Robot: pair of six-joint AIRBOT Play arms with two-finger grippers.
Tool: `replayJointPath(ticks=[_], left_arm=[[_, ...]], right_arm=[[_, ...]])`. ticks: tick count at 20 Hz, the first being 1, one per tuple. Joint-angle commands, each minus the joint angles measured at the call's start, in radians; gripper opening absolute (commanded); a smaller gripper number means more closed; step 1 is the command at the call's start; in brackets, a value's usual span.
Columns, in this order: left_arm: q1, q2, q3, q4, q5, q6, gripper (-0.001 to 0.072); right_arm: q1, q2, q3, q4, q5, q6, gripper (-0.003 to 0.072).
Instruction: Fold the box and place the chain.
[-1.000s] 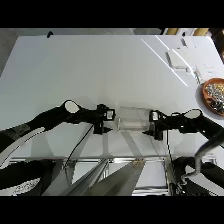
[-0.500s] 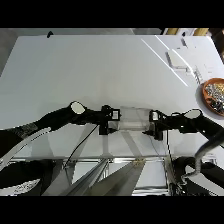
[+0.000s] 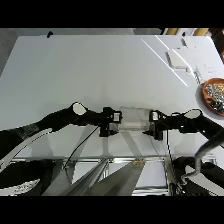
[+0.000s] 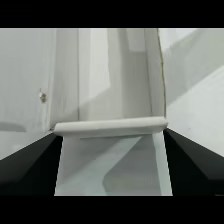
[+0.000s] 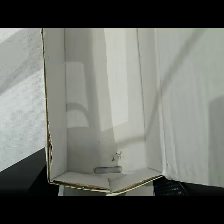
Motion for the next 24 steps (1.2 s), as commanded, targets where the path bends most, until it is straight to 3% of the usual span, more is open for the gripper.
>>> replayJointPath(ticks=[1,19,20,23,24], left_arm=[[-0.008,-0.014,0.001,-0.045,0.0,0.001,0.0705],[-0.026,-0.061,0.0,-0.221,0.007,0.131,0.0695],[-0.026,-0.068,0.0,-0.223,0.007,0.131,0.0634],[-0.026,-0.07,0.001,-0.219,0.007,0.13,0.0297],[-0.026,-0.07,0.001,-0.219,0.007,0.13,0.0262]], right_arm=[[0.0,0.001,0.001,0.0,0.0,0.0,0.0413],[0.0,0.001,0.001,0.0,0.0,0.0,0.0413],[0.0,0.001,0.001,0.0,0.0,0.0,0.0413],[0.0,0.001,0.001,0.001,0.0,0.0,0.0413],[0.0,0.001,0.001,0.0,0.0,0.0,0.0413]])
